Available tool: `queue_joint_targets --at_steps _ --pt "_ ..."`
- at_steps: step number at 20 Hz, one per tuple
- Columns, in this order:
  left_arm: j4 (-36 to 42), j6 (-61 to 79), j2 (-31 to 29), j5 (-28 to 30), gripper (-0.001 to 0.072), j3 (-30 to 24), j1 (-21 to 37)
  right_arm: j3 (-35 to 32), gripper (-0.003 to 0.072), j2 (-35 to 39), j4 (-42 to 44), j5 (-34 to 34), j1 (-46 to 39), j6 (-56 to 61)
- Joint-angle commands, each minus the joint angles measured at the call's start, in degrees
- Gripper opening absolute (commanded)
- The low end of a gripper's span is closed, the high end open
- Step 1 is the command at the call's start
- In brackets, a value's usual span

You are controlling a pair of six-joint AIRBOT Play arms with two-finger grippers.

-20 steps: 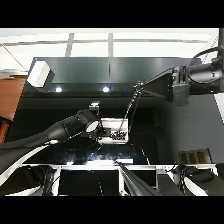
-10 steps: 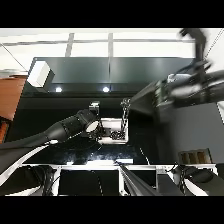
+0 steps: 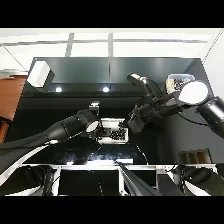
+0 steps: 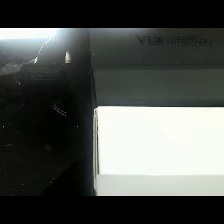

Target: Fold the box and place the chain.

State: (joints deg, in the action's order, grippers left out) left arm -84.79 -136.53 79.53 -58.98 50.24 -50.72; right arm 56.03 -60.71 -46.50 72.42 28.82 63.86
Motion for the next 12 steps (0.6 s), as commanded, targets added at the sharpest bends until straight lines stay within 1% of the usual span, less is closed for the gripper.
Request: queue_joint_targets --at_steps 1,3,4,5,6,7,10,12 --pt "0.0 0.0 0.0 0.0 0.0031 0.0 0.0 -2.1 0.0025 -2.1 -0.4 -3.1 0.3 0.2" --pt "0.0 0.0 0.0 0.0 0.0031 0.0 0.0 -2.1 0.0030 -2.7 -0.5 -3.2 0.3 0.1" --pt "0.0 0.0 0.0 0.0 0.0031 0.0 0.0 -2.1 0.0213 -2.6 -0.5 -3.1 0.3 -0.4" --pt "0.0 0.0 0.0 0.0 0.0031 0.0 0.0 -2.1 0.0620 -2.6 -0.7 -2.9 0.0 -0.5" --pt "0.0 0.0 0.0 0.0 0.0031 0.0 0.0 -2.1 0.0686 -2.6 -0.7 -2.3 -0.8 -0.8" --pt "0.0 0.0 0.0 0.0 0.0031 0.0 0.0 -1.8 0.0669 -2.6 -0.7 -1.0 -2.0 -0.8" --pt "0.0 0.0 0.0 -0.1 0.0031 0.0 0.0 -0.7 0.0671 -2.0 -0.8 5.1 -8.6 -0.9" --pt "0.0 0.0 0.0 -0.2 0.0028 0.2 0.0 -0.7 0.0671 -0.5 -2.1 7.5 -14.4 -0.9"
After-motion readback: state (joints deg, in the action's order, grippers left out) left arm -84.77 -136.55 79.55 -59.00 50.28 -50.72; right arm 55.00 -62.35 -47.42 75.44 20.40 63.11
